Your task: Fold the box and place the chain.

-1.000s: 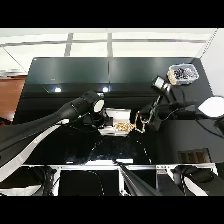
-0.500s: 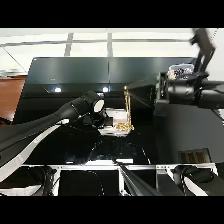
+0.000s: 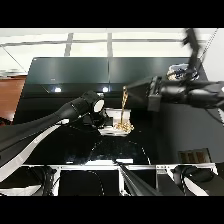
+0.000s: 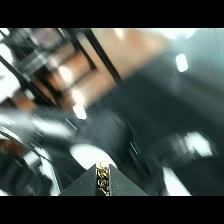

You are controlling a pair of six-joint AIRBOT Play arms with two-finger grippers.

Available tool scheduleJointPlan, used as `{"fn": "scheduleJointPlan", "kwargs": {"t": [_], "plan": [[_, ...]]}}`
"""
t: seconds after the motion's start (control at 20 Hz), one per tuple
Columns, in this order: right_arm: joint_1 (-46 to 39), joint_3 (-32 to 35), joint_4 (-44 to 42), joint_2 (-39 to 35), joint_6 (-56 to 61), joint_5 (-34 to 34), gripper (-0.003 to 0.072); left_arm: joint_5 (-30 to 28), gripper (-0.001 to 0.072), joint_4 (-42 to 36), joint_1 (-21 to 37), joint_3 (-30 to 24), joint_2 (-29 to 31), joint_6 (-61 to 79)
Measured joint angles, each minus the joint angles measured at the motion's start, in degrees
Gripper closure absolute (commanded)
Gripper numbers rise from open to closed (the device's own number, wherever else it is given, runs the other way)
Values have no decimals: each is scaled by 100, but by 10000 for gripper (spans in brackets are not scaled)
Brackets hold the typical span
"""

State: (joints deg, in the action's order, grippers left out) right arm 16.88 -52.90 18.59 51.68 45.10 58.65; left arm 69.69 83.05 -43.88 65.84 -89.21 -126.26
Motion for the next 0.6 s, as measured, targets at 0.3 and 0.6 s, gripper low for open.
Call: {"fn": "scheduleJointPlan", "kwargs": {"t": [0.3,0.6], "plan": [[-118,743,1084,286,457,-136,253,0,681,-2,0,0,0,0],[-903,1261,2385,297,256,376,-29,0,680,0,0,0,0,0]]}}
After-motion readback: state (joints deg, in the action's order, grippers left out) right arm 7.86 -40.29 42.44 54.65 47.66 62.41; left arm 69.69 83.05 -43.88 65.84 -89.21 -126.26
